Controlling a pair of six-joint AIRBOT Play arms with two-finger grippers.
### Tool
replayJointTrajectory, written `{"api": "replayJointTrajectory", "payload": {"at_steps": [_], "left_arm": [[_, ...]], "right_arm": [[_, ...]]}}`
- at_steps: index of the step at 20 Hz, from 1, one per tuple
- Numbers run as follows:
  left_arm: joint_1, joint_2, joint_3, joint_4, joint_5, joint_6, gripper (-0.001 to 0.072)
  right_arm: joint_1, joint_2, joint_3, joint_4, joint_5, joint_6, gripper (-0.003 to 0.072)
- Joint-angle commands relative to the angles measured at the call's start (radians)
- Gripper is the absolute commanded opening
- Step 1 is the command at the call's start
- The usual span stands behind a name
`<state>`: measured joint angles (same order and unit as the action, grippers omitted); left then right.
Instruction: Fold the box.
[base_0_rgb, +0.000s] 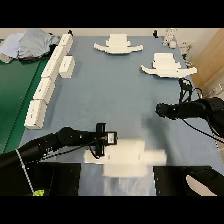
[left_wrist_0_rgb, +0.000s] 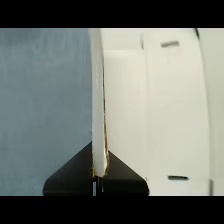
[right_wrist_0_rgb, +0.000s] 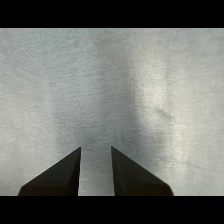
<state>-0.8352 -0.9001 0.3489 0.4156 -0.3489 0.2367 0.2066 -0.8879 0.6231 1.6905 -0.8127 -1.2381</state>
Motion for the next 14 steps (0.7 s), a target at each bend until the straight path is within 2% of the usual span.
{"api": "replayJointTrajectory", "payload": {"at_steps": [1,4,8,11,14], "left_arm": [[0.002,0.031,0.006,0.01,-0.058,-0.051,0.0014],[0.002,0.056,0.032,0.012,-0.03,-0.046,0.0014],[0.0,0.056,0.055,0.011,0.156,0.106,0.0014],[-0.003,0.069,0.067,0.011,0.187,0.153,0.001],[-0.033,0.103,0.07,0.011,0.297,0.168,0.0009]], "right_arm": [[0.001,0.0,0.001,0.011,0.001,0.0,0.0302],[0.001,0.0,0.001,0.012,0.001,0.0,0.0302],[0.001,0.0,0.001,0.013,0.001,0.0,0.0302],[0.001,0.0,0.001,0.013,0.004,0.0,0.0302],[0.001,-0.002,0.001,0.02,0.026,0.0,0.0302]]}}
